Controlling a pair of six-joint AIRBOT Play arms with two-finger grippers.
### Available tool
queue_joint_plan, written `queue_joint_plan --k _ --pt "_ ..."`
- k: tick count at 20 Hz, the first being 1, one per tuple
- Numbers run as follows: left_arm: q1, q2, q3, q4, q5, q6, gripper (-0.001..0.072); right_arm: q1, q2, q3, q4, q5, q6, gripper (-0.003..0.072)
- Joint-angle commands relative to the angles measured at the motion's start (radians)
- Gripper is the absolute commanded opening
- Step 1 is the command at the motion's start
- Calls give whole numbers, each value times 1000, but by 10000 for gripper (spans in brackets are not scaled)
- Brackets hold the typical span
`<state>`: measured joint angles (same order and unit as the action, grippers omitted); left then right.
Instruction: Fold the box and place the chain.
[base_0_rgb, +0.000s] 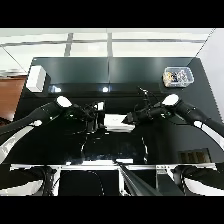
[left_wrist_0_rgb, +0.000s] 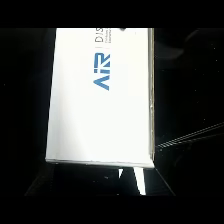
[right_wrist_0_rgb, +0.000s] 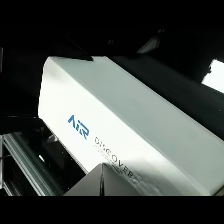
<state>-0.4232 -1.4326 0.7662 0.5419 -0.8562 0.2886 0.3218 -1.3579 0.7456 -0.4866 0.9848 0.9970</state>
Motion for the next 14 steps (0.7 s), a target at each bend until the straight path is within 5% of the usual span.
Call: queue_joint_plan --k 1,6,12,13,14 --pt "0 0 0 -1 0 -1 385 0 -5 -2 -48 -22 21 16" --pt "1 0 0 -2 0 -2 385 -34 50 79 -41 121 16 16" --pt "3 30 1 3 -16 -91 387 -282 307 175 -160 301 37 16" --pt "5 48 5 27 -27 -120 424 -328 347 175 -204 327 51 16" --pt "6 65 15 77 -52 -146 535 -366 378 175 -241 353 60 16"
